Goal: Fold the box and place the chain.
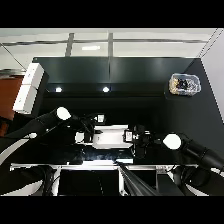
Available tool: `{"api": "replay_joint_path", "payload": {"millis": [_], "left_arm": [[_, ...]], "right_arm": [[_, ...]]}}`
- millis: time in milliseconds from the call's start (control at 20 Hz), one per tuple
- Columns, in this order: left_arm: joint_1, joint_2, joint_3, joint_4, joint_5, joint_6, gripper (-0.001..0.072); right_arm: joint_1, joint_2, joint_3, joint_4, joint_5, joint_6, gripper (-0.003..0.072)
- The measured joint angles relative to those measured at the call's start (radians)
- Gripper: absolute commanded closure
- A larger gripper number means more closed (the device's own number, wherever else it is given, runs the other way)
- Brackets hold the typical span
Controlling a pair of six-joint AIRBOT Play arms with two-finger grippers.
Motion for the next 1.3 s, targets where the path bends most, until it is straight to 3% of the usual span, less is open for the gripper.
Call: {"api": "replay_joint_path", "payload": {"millis": [450, 1300], "left_arm": [[0.0, 0.0, 0.0, -0.001, 0.001, -0.001, 0.0679], [0.0, -0.002, 0.0, -0.007, 0.001, 0.0, 0.0679]], "right_arm": [[-0.066, 0.01, 0.065, -0.042, 0.008, 0.087, 0.0008], [-0.093, 0.001, 0.076, -0.041, 0.063, 0.064, 0.0008]]}}
